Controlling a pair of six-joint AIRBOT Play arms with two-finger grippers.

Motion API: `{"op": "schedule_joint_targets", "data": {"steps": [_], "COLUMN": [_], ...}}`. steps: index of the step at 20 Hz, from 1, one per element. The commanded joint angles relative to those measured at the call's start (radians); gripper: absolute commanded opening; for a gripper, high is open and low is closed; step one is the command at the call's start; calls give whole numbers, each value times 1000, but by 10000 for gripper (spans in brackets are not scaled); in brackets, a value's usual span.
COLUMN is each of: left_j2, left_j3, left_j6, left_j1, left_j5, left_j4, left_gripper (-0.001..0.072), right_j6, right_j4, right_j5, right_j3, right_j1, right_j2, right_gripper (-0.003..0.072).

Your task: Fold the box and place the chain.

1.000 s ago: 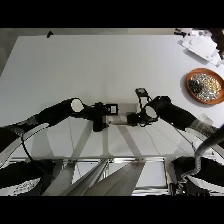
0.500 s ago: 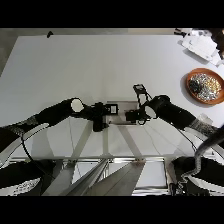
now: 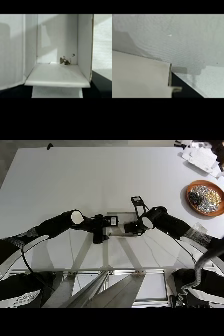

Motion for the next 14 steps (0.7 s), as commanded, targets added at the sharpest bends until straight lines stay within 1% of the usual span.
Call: {"op": "schedule_joint_targets", "data": {"steps": [1,5,6,7,8,10,11,12,13,14], "left_j2": [0,0,0,0,0,0,0,0,0,0], "left_j3": [0,0,0,0,0,0,0,0,0,0], "left_j6": [4,4,4,4,4,4,4,4,4,4], "left_j1": [0,0,0,0,0,0,0,0,0,0], "left_j5": [1,1,1,1,1,1,1,1,1,1], "left_j4": [2,2,2,2,2,2,2,2,2,2], "left_gripper": [13,13,13,13,13,13,13,13,13,13], "right_j6": [-10,-10,-10,-10,-10,-10,-10,-10,-11,-11], "right_j4": [4,4,4,4,8,13,13,12,12,13], "right_j5": [-2,-8,-15,-22,-28,-32,-32,-32,-33,-32], "right_j3": [0,0,0,0,0,0,0,0,0,0], "right_j1": [0,0,0,0,1,0,0,0,0,0], "right_j2": [-17,-17,-17,-17,-17,-17,-17,-17,-17,-17], "right_gripper": [14,26,138,280,356,340,272,135,17,15]}}
